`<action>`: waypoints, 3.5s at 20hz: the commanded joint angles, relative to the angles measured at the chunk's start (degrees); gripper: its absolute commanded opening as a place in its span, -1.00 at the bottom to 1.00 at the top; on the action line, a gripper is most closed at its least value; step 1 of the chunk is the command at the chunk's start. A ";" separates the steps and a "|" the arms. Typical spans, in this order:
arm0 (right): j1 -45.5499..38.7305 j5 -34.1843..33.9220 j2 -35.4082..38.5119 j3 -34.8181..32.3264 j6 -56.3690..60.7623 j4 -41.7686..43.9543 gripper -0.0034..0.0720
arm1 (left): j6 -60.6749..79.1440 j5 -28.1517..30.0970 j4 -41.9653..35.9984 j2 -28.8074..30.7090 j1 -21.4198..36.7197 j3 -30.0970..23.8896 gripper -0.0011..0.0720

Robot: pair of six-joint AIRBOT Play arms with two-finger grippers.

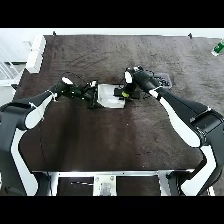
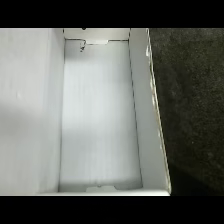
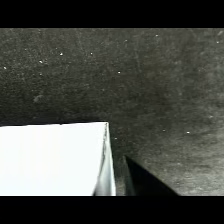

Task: Fold the box and place the chain.

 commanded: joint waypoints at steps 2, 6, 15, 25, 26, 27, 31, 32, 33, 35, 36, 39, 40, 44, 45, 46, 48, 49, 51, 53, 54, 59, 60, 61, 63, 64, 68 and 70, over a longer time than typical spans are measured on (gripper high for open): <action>0.00 -0.81 -1.36 0.17 0.22 2.67 -0.60 | -0.02 0.00 0.11 -0.02 0.07 0.00 0.15; 0.02 -1.09 -2.54 0.22 -0.70 3.65 -0.88 | 0.00 0.00 0.11 -0.02 0.07 0.02 0.15; -0.11 -0.98 -1.49 3.19 -6.32 2.23 0.36 | 0.00 0.00 0.09 -0.02 0.07 0.00 0.15; -0.11 2.19 7.21 3.19 -14.93 2.62 0.43 | -0.02 0.00 0.02 -0.02 0.07 0.00 0.15; -0.35 1.99 9.29 3.19 -16.46 2.45 0.43 | -0.02 0.00 0.00 -0.02 0.07 0.00 0.15; -0.74 1.95 11.23 3.19 -17.75 2.43 0.44 | 0.00 0.00 0.00 -0.02 0.07 0.00 0.15; -5.22 0.87 18.18 3.19 -24.00 0.81 0.44 | 0.00 0.00 0.00 -0.02 0.07 0.00 0.15; -7.19 0.22 19.04 3.19 -24.76 -0.13 0.43 | 0.00 0.00 0.00 -0.02 0.07 0.00 0.15; -9.75 -0.42 19.41 3.19 -25.40 -0.57 0.43 | -0.02 0.00 0.00 -0.02 0.07 0.00 0.15; -15.28 -2.03 19.37 2.47 -27.06 -0.50 0.43 | -0.02 0.00 0.00 -0.02 0.07 0.02 0.15; -17.59 -3.39 19.26 1.64 -27.74 -0.31 0.39 | 0.00 0.00 -0.02 -0.02 0.07 0.00 0.15; -22.86 -6.69 16.41 -0.74 -32.98 4.96 0.21 | -0.02 0.00 -0.02 -0.02 0.07 0.00 0.15; -23.61 -7.82 14.58 -1.53 -35.58 6.62 0.21 | -0.02 0.00 -0.02 -0.02 0.07 0.02 0.15; -24.63 -10.14 6.86 -1.81 -40.22 7.41 0.07 | -0.02 0.00 -0.02 -0.02 0.07 0.00 0.15; -24.63 -10.34 5.57 -1.81 -40.94 8.02 0.02 | -0.02 0.00 -0.02 -0.02 0.07 0.00 0.15; -24.63 -10.75 4.87 -1.81 -41.24 8.17 0.02 | -0.02 0.00 -0.02 -0.02 0.07 0.00 0.15; -24.63 -11.87 4.55 -1.86 -41.27 8.28 0.02 | 0.00 0.00 -0.02 -0.02 0.07 0.00 0.15; -24.63 -12.50 4.55 -1.86 -41.94 8.50 -0.01 | -0.02 0.00 -0.02 -0.02 0.07 0.00 0.15; -24.65 -13.53 4.22 -1.86 -43.69 10.23 -0.08 | 0.00 0.00 -0.04 -0.02 0.07 0.02 0.15; -24.65 -13.75 3.67 -1.86 -43.80 10.54 -0.10 | -0.02 0.00 -0.02 -0.02 0.07 0.00 0.15; -24.65 -13.60 3.19 -1.86 -43.85 11.30 -0.11 | -0.02 0.00 -0.02 -0.02 0.07 0.00 0.15; -24.61 -12.09 1.51 -1.88 -44.04 12.20 -0.25 | -0.02 0.00 -0.02 -0.02 0.07 0.00 0.15; -24.61 -12.07 1.51 -1.86 -44.02 12.20 -0.40 | -0.02 0.00 -0.04 -0.02 0.07 0.00 0.15; -24.61 -11.98 1.51 -1.88 -44.04 12.20 -0.57 | -0.02 0.00 -0.02 -0.02 0.07 0.00 0.15; -24.61 -11.98 1.55 -1.84 -44.02 12.17 -0.88 | -0.02 0.00 -0.04 -0.02 0.07 0.00 0.15; -24.61 -11.93 1.81 -1.84 -44.02 12.17 -0.87 | -0.02 0.00 -0.02 -0.02 0.07 0.02 0.15; -24.61 -12.04 5.73 -1.81 -44.13 12.09 -0.88 | -0.02 0.00 -0.02 -0.02 0.07 0.00 0.15; -24.63 -12.28 8.96 -1.81 -44.48 11.89 -0.88 | -0.02 0.00 -0.02 -0.02 0.07 0.02 0.15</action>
